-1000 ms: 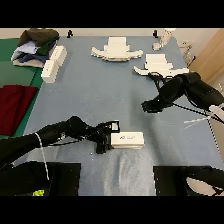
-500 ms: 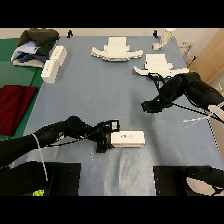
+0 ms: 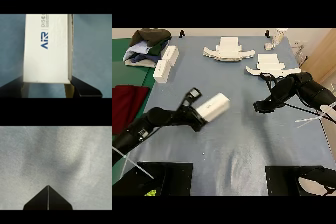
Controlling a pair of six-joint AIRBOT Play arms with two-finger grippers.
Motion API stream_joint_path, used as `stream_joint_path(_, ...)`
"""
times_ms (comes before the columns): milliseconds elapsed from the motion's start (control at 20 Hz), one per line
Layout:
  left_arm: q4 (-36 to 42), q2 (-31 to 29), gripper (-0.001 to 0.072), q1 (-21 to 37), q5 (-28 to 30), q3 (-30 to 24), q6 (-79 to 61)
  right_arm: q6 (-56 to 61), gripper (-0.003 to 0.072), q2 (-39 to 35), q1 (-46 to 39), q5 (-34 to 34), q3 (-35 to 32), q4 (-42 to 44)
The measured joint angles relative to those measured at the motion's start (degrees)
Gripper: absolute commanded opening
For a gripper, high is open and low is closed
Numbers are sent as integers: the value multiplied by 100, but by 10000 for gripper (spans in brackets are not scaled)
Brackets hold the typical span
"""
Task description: Fold the box.
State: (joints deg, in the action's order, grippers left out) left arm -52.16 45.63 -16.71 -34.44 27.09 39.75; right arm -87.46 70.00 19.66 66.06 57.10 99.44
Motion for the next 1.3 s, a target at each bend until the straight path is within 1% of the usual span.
stream_joint_path(150,-817,-103,514,1340,-94,72,780,0,4,0,0,2,0,0)
stream_joint_path(300,-1193,63,514,2625,-68,251,1093,-2,4,0,0,0,0,0)
stream_joint_path(400,-1318,326,514,3289,-42,457,1128,-2,4,0,0,0,0,2)
stream_joint_path(550,-1403,914,514,3923,-15,907,1102,0,4,0,0,0,0,0)
stream_joint_path(700,-1434,1587,514,4127,76,1419,1082,-2,4,0,0,0,0,0)
stream_joint_path(950,-1370,2618,515,4113,323,2140,1067,-2,4,0,0,2,0,0)
stream_joint_path(1050,-1294,2946,515,4035,387,2374,1062,-2,5,0,0,0,0,0)
stream_joint_path(1300,-1209,3554,514,3825,570,2841,1062,-2,4,0,0,0,0,0)
